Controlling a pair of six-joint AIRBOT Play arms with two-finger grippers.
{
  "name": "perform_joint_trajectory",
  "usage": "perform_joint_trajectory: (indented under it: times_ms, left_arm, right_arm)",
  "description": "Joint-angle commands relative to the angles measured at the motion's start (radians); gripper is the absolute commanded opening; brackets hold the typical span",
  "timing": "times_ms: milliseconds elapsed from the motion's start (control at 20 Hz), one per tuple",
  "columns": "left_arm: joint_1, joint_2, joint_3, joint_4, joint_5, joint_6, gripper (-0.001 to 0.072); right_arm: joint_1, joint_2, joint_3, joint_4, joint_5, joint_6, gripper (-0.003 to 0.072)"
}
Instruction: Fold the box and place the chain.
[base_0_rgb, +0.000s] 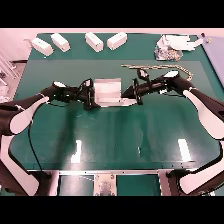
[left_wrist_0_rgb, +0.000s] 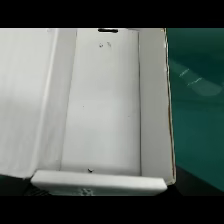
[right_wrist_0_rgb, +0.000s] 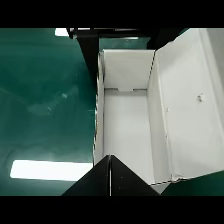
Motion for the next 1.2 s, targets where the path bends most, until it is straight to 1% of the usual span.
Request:
perform_joint_trajectory:
  times_ms: [0, 300, 400, 550, 650, 800, 900, 1150]
  left_arm:
    - [0.0, 0.0, 0.001, 0.002, -0.002, 0.003, 0.0629]
    - [0.0, 0.0, 0.001, 0.002, -0.002, 0.003, 0.0629]
    - [0.0, 0.0, 0.001, 0.002, -0.001, 0.002, 0.0629]
    - [0.0, 0.0, 0.001, 0.002, -0.001, 0.003, 0.0629]
    - [0.0, 0.0, 0.001, 0.002, -0.001, 0.003, 0.0629]
    - [0.0, 0.0, 0.001, 0.002, -0.001, 0.003, 0.0629]
    - [0.0, 0.0, 0.001, 0.002, -0.001, 0.003, 0.0629]
    - [0.0, 0.0, 0.001, 0.002, -0.001, 0.003, 0.0629]
  right_arm:
    - [-0.029, 0.053, 0.005, 0.016, -0.011, 0.168, 0.0009]
    - [-0.183, 0.071, 0.006, 0.0, -0.193, 0.73, 0.0007]
    - [-0.235, 0.071, 0.006, -0.066, -0.216, 0.88, 0.0006]
    - [-0.269, 0.071, -0.002, -0.23, -0.212, 1.076, 0.0005]
    - [-0.265, 0.071, -0.034, -0.272, -0.209, 1.146, 0.0005]
    - [-0.242, 0.068, -0.098, -0.272, -0.21, 1.152, 0.0004]
    - [-0.22, 0.06, -0.131, -0.272, -0.233, 1.152, 0.0005]
    - [-0.111, 0.031, -0.141, -0.263, -0.278, 1.166, 0.0005]
